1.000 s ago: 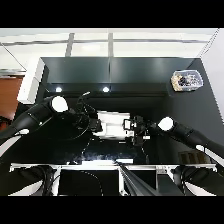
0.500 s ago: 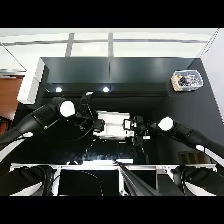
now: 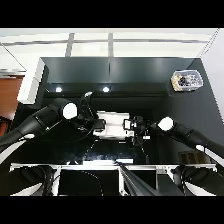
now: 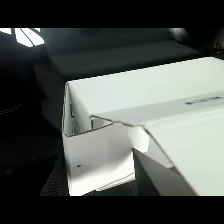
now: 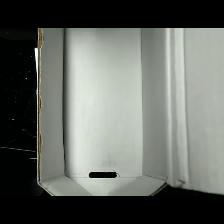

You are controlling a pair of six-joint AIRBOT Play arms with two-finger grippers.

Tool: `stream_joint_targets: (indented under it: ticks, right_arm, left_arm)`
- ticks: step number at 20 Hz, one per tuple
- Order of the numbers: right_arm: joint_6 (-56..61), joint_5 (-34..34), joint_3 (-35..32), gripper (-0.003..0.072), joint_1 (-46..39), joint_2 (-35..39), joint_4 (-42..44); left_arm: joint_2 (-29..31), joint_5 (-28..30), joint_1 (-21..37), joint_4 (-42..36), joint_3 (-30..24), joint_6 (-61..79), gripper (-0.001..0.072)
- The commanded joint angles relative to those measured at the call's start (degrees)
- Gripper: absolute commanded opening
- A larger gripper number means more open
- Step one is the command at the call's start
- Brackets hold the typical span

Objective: Fold the box and place the chain.

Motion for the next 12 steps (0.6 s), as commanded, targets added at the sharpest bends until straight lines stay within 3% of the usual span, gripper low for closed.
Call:
stream_joint_targets:
  ticks: [1, 12]
  right_arm:
    - [0.0, 0.0, 0.0, 0.0201, 0.0, 0.0, 0.0]
    - [0.0, 0.0, 0.0, 0.0201, 0.0, 0.0, 0.0]
  left_arm:
    - [-0.6, 0.0, -2.0, 5.3, 0.0, -5.4, 0.0485]
    - [-1.6, -1.2, -2.6, 4.4, 1.5, -7.2, 0.0484]
